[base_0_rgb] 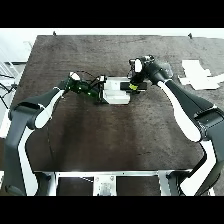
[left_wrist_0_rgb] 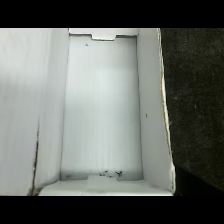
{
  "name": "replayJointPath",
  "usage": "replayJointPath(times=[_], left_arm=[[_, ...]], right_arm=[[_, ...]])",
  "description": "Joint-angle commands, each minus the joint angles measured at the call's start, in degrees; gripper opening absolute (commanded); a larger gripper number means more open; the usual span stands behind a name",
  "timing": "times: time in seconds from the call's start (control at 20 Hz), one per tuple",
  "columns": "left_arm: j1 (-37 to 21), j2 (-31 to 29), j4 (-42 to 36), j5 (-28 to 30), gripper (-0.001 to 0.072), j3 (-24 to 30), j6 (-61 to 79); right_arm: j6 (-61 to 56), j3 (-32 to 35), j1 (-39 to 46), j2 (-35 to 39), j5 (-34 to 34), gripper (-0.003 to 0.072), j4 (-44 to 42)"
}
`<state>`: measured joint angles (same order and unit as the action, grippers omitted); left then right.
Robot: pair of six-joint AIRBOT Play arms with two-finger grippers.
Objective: Fold the box and place the chain.
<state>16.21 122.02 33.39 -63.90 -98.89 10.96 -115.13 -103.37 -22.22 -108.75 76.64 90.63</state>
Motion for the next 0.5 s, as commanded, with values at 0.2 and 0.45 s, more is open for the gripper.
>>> replayJointPath(times=[0.2, 0.45], left_arm=[[0.0, 0.0, 0.0, 0.0, 0.0626, 0.0, 0.0], [0.0, 0.0, 0.0, 0.0, 0.0626, 0.0, 0.0]], right_arm=[[-0.1, 0.0, -0.1, -3.9, -3.0, 0.0268, 0.0], [-0.2, 0.0, -0.1, -4.0, -3.2, 0.0062, 0.1]])
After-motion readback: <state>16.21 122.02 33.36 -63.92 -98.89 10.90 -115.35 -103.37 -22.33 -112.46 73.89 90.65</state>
